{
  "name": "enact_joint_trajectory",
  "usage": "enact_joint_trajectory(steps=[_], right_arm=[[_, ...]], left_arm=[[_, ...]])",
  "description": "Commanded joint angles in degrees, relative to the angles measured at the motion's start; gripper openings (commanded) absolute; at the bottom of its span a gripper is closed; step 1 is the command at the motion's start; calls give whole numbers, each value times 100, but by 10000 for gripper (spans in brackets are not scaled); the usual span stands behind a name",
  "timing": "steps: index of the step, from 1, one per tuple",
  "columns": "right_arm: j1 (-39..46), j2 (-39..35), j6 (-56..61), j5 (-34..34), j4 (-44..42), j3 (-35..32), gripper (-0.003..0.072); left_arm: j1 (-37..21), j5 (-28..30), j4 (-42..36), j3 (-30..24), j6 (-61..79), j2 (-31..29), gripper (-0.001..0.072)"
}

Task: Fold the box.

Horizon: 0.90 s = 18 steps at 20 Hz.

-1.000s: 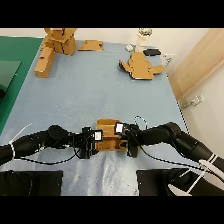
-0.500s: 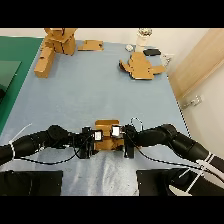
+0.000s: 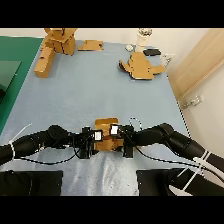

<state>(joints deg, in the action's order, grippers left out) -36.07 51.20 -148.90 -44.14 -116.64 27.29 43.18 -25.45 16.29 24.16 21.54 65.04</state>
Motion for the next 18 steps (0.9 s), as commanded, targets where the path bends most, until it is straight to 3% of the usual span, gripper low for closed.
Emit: enact_joint_trajectory(steps=[1, 4, 6, 7, 8, 10, 14, 18], right_arm=[[4, -356, 2269, -874, 1366, 308, 523], [7, -901, 5392, -2514, 3560, 654, 492], [94, -1182, 7237, -3298, 4640, 632, 123], [245, -1231, 7748, -3593, 4789, 588, 82], [481, -1226, 8046, -3753, 4612, 487, 82], [1027, -1215, 8142, -3407, 3652, 103, 6], [1786, -1051, 7938, -1967, 1923, -629, 6], [1891, -802, 7257, -1384, 1237, -767, 5]], left_arm=[[4, -2, 0, 7, 2, 4, 589], [4, -2, 0, 7, 2, 4, 590], [4, -2, 0, 7, 2, 2, 590], [4, -2, -2, 7, 2, 2, 590], [4, -4, 0, 7, 2, 2, 589], [4, -2, 0, 7, 2, 4, 590], [4, -2, 0, 7, 2, 2, 589], [4, -2, -2, 7, 2, 4, 589]])
